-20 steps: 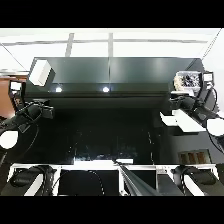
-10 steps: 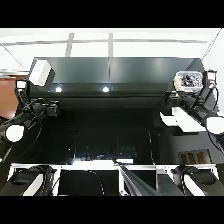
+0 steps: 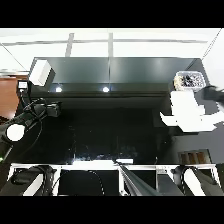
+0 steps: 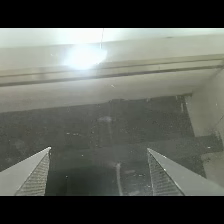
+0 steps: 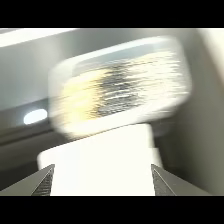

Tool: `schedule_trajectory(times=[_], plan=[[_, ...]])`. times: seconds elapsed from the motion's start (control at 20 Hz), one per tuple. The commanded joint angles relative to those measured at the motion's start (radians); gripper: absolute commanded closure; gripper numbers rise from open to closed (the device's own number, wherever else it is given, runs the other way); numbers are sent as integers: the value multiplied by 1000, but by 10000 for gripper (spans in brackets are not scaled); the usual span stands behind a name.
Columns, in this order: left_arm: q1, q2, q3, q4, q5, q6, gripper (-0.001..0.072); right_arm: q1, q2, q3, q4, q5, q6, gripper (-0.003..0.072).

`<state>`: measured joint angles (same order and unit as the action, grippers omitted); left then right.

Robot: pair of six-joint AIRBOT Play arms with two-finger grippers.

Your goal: Fold the box and place the chain.

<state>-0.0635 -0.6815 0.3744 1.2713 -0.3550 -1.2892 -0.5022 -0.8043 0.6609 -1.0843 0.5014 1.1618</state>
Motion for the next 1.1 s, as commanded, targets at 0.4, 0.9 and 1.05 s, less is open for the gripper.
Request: schedule_trajectory(times=[0.4, 0.9, 1.05], plan=[[0, -1, 0, 2, -95, 1, -1, -486, -553, 381, -90, 534, -43, -20], [0, -1, 0, -28, -113, 0, 0, -325, -871, 644, -75, 797, -317, 226], [0, -1, 0, -27, -111, 0, 0, -325, -856, 644, -77, 884, -317, 591]])
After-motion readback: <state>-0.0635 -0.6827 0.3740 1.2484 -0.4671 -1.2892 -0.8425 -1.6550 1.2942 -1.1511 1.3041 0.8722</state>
